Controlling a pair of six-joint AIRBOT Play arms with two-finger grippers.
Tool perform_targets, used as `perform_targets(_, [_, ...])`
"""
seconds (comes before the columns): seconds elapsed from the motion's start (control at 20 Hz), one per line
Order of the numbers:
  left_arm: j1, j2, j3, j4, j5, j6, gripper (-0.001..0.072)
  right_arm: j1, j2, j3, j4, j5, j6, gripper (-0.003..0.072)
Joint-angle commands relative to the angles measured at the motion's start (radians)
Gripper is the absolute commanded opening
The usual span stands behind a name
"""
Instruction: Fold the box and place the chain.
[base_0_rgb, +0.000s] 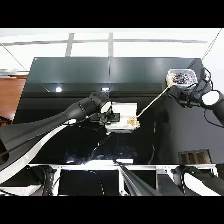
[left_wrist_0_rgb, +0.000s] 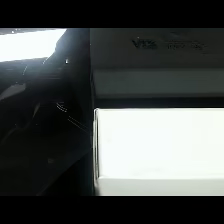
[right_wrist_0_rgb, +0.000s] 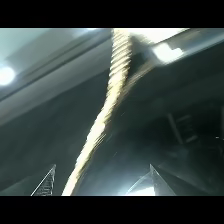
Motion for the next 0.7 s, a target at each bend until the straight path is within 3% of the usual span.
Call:
perform_targets(0.0, [0.0, 0.0, 0.0, 0.0, 0.002, 0.0, 0.0032, -0.026, -0.179, 0.102, -0.018, -0.043, 0.061, 0.0704])
perform_targets(0.3, [0.0, 0.0, 0.0, 0.0, 0.002, 0.0, 0.0032, -0.005, -0.451, 0.401, 0.045, 0.118, 0.061, 0.0703])
perform_targets(0.5, [0.0, 0.0, 0.0, 0.0, 0.002, 0.0, 0.0032, -0.005, -0.497, 0.426, 0.065, 0.129, 0.061, 0.0685])
perform_targets(0.6, [0.0, 0.0, 0.0, 0.0, 0.002, 0.0, 0.0032, -0.01, -0.496, 0.433, 0.059, 0.185, 0.048, 0.0178])
perform_targets(0.65, [0.0, 0.0, 0.0, 0.0, 0.002, 0.0, 0.0032, -0.012, -0.492, 0.434, 0.058, 0.219, 0.013, 0.002])
